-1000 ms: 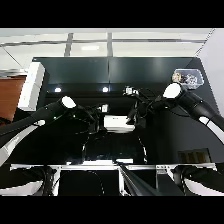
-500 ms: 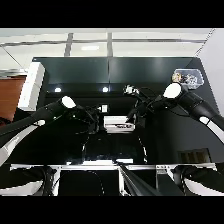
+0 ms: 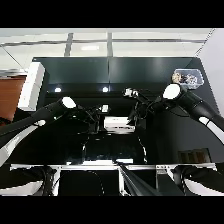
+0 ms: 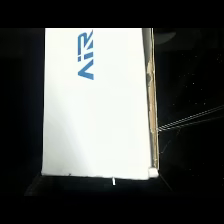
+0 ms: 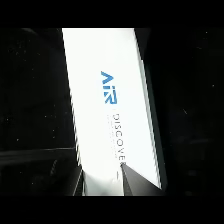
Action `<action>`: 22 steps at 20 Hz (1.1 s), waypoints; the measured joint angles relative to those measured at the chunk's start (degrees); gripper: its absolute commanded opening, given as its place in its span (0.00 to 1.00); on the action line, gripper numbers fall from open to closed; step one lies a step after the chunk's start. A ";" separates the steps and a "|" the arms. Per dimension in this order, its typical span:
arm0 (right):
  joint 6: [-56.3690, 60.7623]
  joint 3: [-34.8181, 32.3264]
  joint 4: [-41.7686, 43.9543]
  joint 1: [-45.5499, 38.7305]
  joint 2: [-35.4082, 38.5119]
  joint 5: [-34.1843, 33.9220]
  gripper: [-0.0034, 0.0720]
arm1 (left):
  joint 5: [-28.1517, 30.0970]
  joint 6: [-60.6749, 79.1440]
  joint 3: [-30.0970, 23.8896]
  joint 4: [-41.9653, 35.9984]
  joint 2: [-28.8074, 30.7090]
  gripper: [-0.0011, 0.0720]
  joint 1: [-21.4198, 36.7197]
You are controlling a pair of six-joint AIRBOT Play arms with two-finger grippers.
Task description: Fold the box and place the chain.
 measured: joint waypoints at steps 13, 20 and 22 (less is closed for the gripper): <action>0.00 -0.02 -0.68 0.44 0.00 -0.17 0.40 | 0.15 -0.11 0.00 -0.02 0.00 0.65 0.00; 0.02 -0.09 -1.40 1.18 0.00 -0.26 0.41 | 0.17 -0.11 0.00 -0.02 0.00 0.65 0.00; 0.02 -0.09 -1.51 1.22 0.00 -0.24 0.41 | 0.17 -0.11 0.00 -0.02 0.00 0.65 0.00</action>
